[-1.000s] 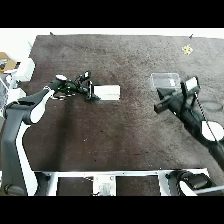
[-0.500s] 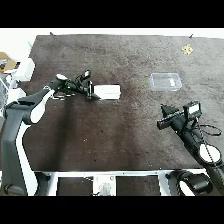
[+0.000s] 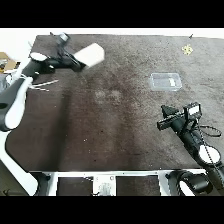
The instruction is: Fold the box and place the chain.
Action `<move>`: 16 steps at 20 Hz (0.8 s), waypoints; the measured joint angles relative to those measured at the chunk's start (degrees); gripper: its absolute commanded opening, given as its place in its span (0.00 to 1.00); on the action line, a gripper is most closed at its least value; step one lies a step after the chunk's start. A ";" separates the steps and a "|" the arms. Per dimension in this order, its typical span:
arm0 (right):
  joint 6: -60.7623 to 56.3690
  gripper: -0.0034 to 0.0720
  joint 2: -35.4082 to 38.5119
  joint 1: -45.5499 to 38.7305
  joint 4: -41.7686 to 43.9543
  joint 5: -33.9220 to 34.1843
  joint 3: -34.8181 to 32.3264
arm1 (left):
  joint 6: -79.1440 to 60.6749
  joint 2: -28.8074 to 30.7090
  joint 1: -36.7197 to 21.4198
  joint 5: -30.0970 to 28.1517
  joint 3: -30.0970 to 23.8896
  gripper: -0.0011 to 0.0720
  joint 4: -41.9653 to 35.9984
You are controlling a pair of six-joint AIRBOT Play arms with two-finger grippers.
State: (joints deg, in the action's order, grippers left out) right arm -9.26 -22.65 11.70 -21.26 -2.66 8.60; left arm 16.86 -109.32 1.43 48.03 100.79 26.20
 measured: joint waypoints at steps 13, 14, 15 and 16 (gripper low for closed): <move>0.00 0.04 0.00 -0.02 -0.15 0.13 -0.04 | 40.26 4.26 -11.17 -24.24 -7.93 0.02 31.23; 0.00 0.04 0.00 -0.02 -0.15 0.13 -0.04 | 40.89 3.41 -11.19 -24.83 -8.61 0.02 32.04; 0.00 0.04 0.00 -0.02 -0.15 0.13 -0.04 | 41.31 2.58 -11.23 -25.59 -9.01 0.03 32.59; 0.00 0.04 0.00 -0.02 -0.15 0.13 -0.04 | 41.70 1.86 -11.32 -26.32 -9.31 0.02 32.96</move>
